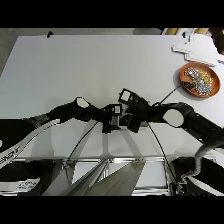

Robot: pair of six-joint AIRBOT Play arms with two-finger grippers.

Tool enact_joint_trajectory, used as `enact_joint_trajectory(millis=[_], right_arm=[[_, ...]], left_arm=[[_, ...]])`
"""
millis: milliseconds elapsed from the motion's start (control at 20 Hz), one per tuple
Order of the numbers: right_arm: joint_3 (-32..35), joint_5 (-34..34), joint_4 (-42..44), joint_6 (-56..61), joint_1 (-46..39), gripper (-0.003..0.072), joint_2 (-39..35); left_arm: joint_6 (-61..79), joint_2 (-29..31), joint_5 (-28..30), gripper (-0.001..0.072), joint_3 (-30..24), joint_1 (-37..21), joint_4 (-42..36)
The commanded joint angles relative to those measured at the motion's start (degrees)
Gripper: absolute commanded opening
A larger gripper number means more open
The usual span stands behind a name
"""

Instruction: Fold the box and place the chain.

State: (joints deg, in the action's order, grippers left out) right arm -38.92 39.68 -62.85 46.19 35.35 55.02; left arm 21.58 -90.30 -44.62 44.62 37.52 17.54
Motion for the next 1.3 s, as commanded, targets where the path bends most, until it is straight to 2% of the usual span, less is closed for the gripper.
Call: enact_joint_trajectory(millis=[0, 150, 250, 350, 450, 500, 750, 900, 950, 1050, 1100, 1250], right_arm=[[-0.1, 3.9, -5.1, -0.3, -9.1, 0.0236, -7.4], [0.0, 8.2, -5.3, -8.5, -21.0, 0.0236, -9.6], [0.6, 13.2, -5.3, -21.3, -26.9, 0.0237, -8.0], [3.0, 15.0, -4.2, -34.7, -30.1, 0.0238, -5.5], [5.5, 14.0, -3.9, -42.9, -30.6, 0.0259, -1.8], [6.5, 12.8, -2.6, -45.6, -30.6, 0.0327, 0.4], [6.9, 8.3, 9.2, -54.4, -28.6, 0.0335, 11.4], [6.9, 5.4, 11.0, -56.2, -27.6, 0.0333, 14.7], [6.9, 5.0, 10.9, -56.2, -27.6, 0.0294, 14.9], [6.9, 5.8, 8.1, -55.1, -27.6, 0.0049, 14.9], [6.9, 7.0, 6.3, -53.7, -27.6, 0.0015, 14.7], [7.0, 11.4, -1.5, -41.7, -27.6, 0.0015, 12.1]], left_arm=[[0.0, 0.0, 0.0, 0.0311, 0.0, 0.0, 0.0], [0.0, 0.0, 0.0, 0.0311, 0.0, 0.0, 0.0], [0.0, 0.0, 0.0, 0.0311, 0.0, 0.0, 0.0], [0.0, 0.0, 0.0, 0.0311, 0.0, 0.0, 0.0], [0.0, 0.0, 0.0, 0.0311, 0.0, 0.0, 0.0], [0.0, 0.0, 0.0, 0.0311, 0.0, 0.0, 0.0], [0.0, 0.0, 0.0, 0.0311, 0.0, 0.0, 0.0], [0.0, 0.0, 0.0, 0.0311, 0.0, 0.0, 0.0], [0.0, 0.0, 0.0, 0.0311, 0.0, 0.0, 0.0], [0.0, 0.0, 0.0, 0.0311, 0.0, 0.0, 0.0], [0.0, 0.0, 0.0, 0.0311, 0.0, 0.0, 0.0], [0.0, 0.0, 0.0, 0.0311, 0.0, 0.0, 0.0]])
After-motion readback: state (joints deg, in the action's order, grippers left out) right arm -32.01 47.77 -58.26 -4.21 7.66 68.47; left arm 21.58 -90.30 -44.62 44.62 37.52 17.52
